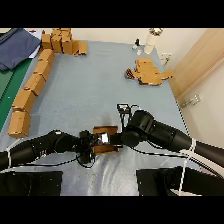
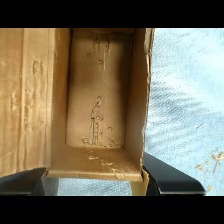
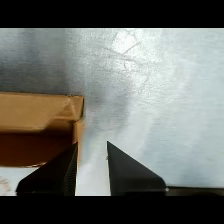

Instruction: Fold the box.

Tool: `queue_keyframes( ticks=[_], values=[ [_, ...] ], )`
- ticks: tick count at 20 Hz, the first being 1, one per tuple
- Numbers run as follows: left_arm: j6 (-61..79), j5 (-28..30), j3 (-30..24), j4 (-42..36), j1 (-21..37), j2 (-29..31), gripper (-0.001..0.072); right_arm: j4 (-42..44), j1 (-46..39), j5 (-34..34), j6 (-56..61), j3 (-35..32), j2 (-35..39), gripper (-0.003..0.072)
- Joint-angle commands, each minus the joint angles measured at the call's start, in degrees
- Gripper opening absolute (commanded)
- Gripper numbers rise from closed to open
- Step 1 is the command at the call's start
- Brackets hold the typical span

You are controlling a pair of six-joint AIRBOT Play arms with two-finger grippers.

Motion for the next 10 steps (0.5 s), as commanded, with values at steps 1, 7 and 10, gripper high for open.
queue_keyframes(
  ticks=[1,7,10],
  values=[
    [0.0,0.0,0.0,0.0,0.0,0.0,0.0411,-0.5,-0.2,-0.8,-0.4,0.0,0.3,0.0269],
    [0.0,0.0,0.0,0.0,0.0,0.0,0.0411,-1.5,-0.2,-1.3,-0.7,0.0,0.3,0.0181],
    [0.0,0.0,0.0,0.0,0.0,0.0,0.0411,-2.4,-0.9,-2.5,-1.7,-0.2,0.3,0.0006]
  ],
)
